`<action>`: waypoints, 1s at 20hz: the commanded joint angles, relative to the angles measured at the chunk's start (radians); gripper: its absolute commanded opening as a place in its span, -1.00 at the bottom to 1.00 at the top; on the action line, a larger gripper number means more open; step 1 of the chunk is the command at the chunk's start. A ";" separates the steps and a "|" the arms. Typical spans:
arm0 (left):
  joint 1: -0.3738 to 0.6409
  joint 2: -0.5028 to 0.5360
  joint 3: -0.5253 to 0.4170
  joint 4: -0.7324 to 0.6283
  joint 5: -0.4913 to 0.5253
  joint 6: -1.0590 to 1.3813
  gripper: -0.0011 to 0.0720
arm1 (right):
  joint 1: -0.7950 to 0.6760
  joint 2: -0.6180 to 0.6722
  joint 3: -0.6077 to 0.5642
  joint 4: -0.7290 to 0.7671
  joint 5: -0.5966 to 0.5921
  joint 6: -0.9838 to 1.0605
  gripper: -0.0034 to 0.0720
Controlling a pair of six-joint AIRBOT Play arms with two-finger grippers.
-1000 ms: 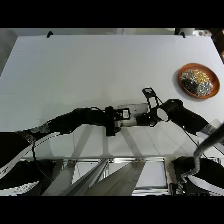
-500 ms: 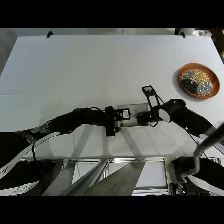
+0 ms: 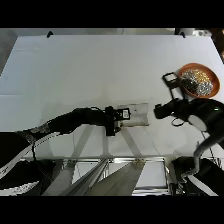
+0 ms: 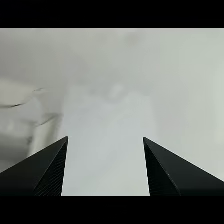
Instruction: Fold the box and place the chain.
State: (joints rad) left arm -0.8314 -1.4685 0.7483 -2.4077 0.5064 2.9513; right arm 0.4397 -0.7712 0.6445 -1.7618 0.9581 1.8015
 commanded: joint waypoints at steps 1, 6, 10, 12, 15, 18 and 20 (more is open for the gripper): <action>0.001 0.001 0.000 0.000 0.004 0.000 -0.55 | -0.257 0.059 0.027 -0.058 -0.085 -0.099 0.45; 0.000 0.001 0.000 0.000 0.007 0.000 -0.55 | -0.679 -0.118 0.115 0.029 -0.311 -0.185 0.30; 0.000 0.001 0.000 0.000 0.006 0.000 -0.55 | -0.712 -0.428 0.276 0.033 -0.352 -0.247 0.10; 0.001 0.001 0.000 0.000 0.006 0.000 -0.55 | -0.712 -0.581 0.381 0.071 -0.319 -0.245 0.10; 0.001 0.001 0.000 0.000 0.006 0.000 -0.55 | -0.712 -0.745 0.497 0.150 -0.270 -0.246 0.10; 0.001 0.001 0.000 0.000 0.006 0.000 -0.55 | -0.712 -0.818 0.532 0.188 -0.258 -0.247 0.10; 0.001 0.001 0.000 0.000 0.006 0.000 -0.55 | -0.712 -0.835 0.532 0.188 -0.236 -0.247 0.10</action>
